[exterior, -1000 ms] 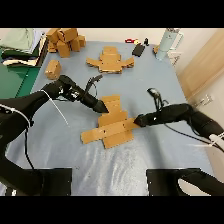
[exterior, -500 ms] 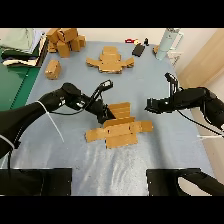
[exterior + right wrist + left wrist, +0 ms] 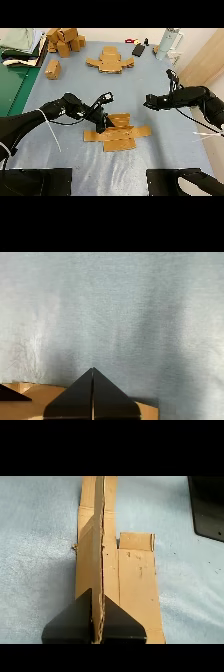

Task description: Fold the box.

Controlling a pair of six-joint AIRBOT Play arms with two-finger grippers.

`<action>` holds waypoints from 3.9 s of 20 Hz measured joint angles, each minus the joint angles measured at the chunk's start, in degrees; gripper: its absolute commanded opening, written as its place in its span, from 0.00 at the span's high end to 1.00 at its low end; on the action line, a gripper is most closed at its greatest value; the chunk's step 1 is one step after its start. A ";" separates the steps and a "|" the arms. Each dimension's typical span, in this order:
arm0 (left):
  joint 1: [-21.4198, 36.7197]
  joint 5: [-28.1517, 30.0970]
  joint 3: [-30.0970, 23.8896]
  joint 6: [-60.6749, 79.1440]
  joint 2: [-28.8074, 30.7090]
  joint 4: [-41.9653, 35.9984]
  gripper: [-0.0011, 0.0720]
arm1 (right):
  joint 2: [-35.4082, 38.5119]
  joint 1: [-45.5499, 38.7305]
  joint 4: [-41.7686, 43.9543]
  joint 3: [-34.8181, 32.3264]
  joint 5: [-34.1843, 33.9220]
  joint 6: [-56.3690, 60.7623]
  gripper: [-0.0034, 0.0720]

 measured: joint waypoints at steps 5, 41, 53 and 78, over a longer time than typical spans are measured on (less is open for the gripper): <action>0.00 -1.62 -0.09 0.79 1.44 0.26 0.97 | 0.00 0.42 -0.07 0.00 0.44 0.00 0.95; 0.04 -0.22 -0.13 1.01 -0.66 0.57 0.97 | 9.20 30.95 -26.14 -2.40 -10.97 14.64 0.95; 0.04 -0.35 -0.13 1.03 -0.66 0.50 0.97 | 5.90 64.39 -48.74 -15.76 -7.85 23.02 0.18; 0.04 -0.28 -0.13 1.03 -0.66 0.50 0.97 | 9.86 65.99 -66.69 -16.46 -1.66 28.94 0.00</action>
